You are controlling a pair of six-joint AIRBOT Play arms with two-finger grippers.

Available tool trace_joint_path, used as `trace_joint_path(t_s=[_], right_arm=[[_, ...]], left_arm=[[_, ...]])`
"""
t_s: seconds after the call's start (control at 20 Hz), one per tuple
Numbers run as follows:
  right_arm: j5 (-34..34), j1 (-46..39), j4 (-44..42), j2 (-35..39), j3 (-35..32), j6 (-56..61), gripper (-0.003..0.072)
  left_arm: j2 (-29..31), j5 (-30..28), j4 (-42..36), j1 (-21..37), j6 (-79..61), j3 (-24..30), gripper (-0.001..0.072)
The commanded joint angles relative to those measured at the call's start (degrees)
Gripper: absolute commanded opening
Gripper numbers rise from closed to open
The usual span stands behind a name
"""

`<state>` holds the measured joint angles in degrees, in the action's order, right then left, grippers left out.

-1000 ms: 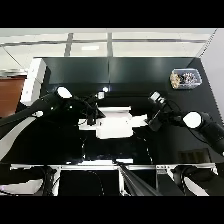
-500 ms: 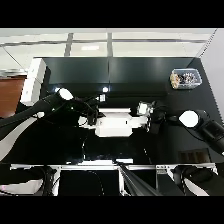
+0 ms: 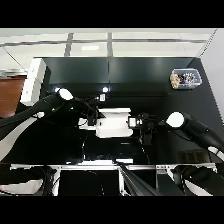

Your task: Fold the box and place the chain.

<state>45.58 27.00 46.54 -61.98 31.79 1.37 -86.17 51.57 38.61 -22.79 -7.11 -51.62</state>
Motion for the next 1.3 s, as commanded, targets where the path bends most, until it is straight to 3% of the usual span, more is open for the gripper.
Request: trace_joint_path(t_s=[0.0, 0.25, 0.55, 0.8, 1.05, 1.25], right_arm=[[-3.72, 3.06, -2.34, -3.52, -0.09, -1.88, 0.0701], [-11.41, 5.16, -5.44, -4.7, 0.85, -1.86, 0.0701], [-6.97, -3.08, -6.25, -2.93, 5.29, -1.88, 0.0701], [-8.59, -4.74, -7.17, -4.76, 5.27, -2.01, 0.0701], [-6.16, -4.96, -20.7, -7.96, 5.27, -16.06, 0.0701], [-1.51, -4.92, -21.92, -11.34, 5.25, -18.23, 0.0701]], left_arm=[[-0.04, 0.02, 0.13, -0.02, 0.22, 0.02, 0.0023], [-0.04, 0.04, 0.13, -0.02, 0.22, 0.02, 0.0023], [-0.02, -0.04, 0.13, -0.02, 0.2, 0.02, 0.0024], [-0.02, -0.04, 0.13, -0.02, 0.2, 0.02, 0.0023], [-0.02, -0.04, 0.15, -0.02, 0.17, 0.02, 0.0024], [-0.02, -0.09, 0.13, -0.02, 0.04, 0.0, 0.0023]])
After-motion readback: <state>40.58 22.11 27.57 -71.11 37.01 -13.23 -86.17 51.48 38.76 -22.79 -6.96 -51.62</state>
